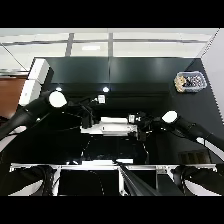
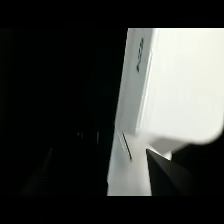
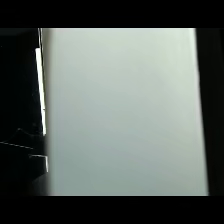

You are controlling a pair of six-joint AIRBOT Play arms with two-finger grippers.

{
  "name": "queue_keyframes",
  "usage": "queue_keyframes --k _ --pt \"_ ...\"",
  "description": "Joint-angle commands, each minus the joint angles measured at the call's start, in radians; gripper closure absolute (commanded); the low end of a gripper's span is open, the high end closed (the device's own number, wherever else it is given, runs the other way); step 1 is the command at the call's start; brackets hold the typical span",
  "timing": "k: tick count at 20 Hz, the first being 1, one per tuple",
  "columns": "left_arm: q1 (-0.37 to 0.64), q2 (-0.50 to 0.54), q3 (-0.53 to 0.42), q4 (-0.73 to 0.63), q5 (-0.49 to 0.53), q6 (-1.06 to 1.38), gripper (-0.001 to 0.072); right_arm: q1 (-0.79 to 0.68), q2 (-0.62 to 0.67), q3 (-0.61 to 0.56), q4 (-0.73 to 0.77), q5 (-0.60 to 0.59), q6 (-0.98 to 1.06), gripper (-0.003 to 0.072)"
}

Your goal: Fold the box and place the chain.

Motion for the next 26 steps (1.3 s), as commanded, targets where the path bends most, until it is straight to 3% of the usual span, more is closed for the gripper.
queue_keyframes --k 1,2,4,6,9,12,14,17,22,26 --pt "0.035 0.084 0.001 0.106 -0.176 -0.17 0.0528 0.0 -0.001 0.0 0.001 0.001 0.001 0.056" --pt "0.037 0.093 0.001 0.085 -0.239 -0.164 0.0684 0.0 -0.001 0.0 0.001 0.001 0.001 0.056" --pt "0.032 0.097 -0.002 0.036 -0.314 -0.18 0.0684 0.0 -0.001 0.0 0.001 0.001 0.001 0.056" --pt "0.023 0.097 -0.032 -0.085 -0.292 -0.199 0.0684 0.0 -0.001 0.0 0.001 0.001 0.001 0.056" --pt "-0.011 0.097 -0.136 -0.428 -0.106 -0.129 0.0684 0.0 -0.001 0.0 0.001 0.001 0.001 0.056" --pt "-0.027 0.089 -0.19 -0.614 0.161 -0.067 0.0684 0.0 -0.001 0.0 0.001 0.001 0.001 0.0559" --pt "-0.038 0.06 -0.187 -0.613 0.298 -0.036 0.0684 0.0 -0.001 0.0 0.001 0.001 0.001 0.056" --pt "-0.059 -0.012 -0.15 -0.475 0.38 -0.044 0.0684 0.0 -0.001 0.0 0.001 0.001 0.0 0.0559" --pt "-0.056 -0.132 -0.103 -0.458 0.371 -0.053 0.0683 0.0 -0.001 0.0 0.001 0.001 0.001 0.056" --pt "-0.056 -0.19 -0.097 -0.458 0.262 -0.066 0.0683 0.0 -0.001 0.0 0.001 0.001 0.0 0.056"
